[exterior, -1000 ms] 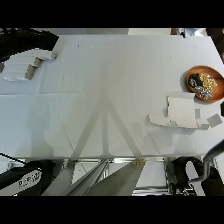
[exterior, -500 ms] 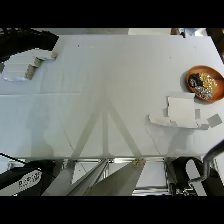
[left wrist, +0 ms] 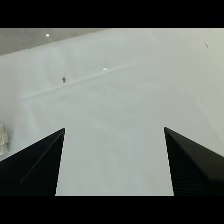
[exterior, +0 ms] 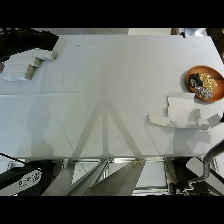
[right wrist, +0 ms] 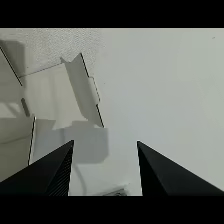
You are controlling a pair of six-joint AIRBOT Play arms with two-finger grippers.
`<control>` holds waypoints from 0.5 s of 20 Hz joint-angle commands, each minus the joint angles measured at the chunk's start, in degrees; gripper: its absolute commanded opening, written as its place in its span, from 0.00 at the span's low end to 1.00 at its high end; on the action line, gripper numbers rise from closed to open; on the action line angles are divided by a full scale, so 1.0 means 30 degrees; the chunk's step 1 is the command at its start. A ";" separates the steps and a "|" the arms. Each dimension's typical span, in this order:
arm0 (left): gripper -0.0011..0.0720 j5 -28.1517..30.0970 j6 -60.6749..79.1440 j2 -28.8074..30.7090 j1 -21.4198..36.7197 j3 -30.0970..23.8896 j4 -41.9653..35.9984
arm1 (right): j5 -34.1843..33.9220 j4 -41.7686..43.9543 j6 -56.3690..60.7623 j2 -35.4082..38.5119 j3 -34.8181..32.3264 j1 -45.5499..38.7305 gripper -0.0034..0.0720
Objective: Fold the box and place the chain.
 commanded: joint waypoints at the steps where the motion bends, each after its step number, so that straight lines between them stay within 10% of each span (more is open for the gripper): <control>1: 0.97 0.0007 0.0007 0.0007 -0.0015 0.0000 0.0007 | -0.0707 0.1392 -0.0852 -0.2623 0.0007 -0.1377 0.64; 6: 0.97 0.0007 0.0007 0.0007 -0.0015 0.0000 0.0000 | -0.2433 0.4772 -0.3002 -0.4401 0.0022 -0.1880 0.64; 10: 0.97 0.0007 0.0007 0.0007 -0.0015 0.0000 0.0000 | -0.2579 0.5457 -0.3417 -0.5231 0.0022 -0.1872 0.36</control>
